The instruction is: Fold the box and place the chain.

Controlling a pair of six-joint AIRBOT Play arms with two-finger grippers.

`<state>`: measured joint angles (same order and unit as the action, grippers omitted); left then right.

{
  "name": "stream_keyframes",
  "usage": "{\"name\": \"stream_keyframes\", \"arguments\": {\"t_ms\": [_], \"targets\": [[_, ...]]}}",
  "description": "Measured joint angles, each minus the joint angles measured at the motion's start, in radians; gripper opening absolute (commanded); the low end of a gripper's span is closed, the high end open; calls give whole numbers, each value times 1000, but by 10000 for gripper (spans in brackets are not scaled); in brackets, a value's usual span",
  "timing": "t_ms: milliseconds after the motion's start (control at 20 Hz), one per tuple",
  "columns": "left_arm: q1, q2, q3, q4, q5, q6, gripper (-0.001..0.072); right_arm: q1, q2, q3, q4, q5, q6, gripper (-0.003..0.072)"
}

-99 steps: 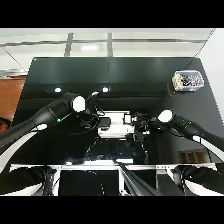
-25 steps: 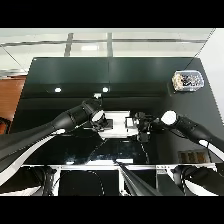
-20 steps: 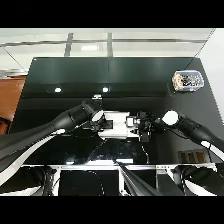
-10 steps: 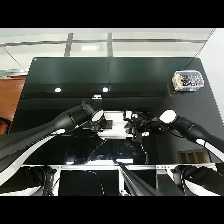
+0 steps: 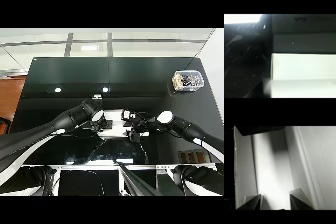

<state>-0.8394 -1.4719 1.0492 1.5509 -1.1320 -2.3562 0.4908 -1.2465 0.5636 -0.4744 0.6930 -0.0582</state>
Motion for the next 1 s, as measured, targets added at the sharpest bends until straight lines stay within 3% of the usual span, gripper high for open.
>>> {"name": "stream_keyframes", "arguments": {"t_ms": [250,500,650,800,1000], "targets": [[0,0,0,-2,3,0,25,-21,55,8,-48,46,174,16],[1,0,0,-2,3,-2,25,-215,257,45,-374,222,723,16],[2,0,0,-2,3,-2,25,-413,315,5,-490,243,1067,15],[1,0,0,-1,3,-2,25,-560,328,-90,-421,223,1263,15],[2,0,0,-1,2,-2,25,-591,268,-169,-272,252,1270,16]]}}
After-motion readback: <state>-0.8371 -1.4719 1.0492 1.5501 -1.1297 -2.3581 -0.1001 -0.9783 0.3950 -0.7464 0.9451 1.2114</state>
